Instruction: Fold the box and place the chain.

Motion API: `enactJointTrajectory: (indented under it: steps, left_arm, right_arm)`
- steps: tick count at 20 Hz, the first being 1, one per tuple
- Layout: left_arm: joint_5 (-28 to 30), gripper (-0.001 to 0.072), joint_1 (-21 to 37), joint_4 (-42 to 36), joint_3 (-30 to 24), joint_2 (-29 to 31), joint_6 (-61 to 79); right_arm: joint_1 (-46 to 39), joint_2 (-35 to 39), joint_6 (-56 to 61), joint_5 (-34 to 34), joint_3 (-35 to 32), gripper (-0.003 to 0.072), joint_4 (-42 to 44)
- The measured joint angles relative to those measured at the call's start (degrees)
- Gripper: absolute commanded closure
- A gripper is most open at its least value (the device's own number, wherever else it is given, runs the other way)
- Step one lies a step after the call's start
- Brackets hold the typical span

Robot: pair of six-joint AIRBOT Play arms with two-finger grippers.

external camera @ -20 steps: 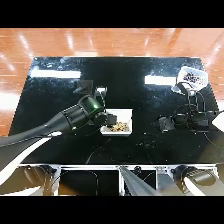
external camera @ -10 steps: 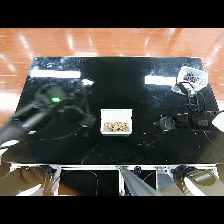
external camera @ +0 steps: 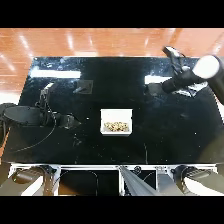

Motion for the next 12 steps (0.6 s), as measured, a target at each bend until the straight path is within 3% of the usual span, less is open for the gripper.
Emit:
enactJointTrajectory:
  steps: [5,12]
  left_arm:
    - [-4.72,0.0151,-1.6,-4.57,-2.29,0.63,3.93]
    - [-8.68,0.0152,-2.1,-5.95,-2.78,0.74,5.44]
  right_arm:
    - [3.5,-16.11,-12.7,6.12,11.65,0.0022,7.65]
    - [9.35,-20.46,-24.57,15.32,14.38,0.0022,9.7]
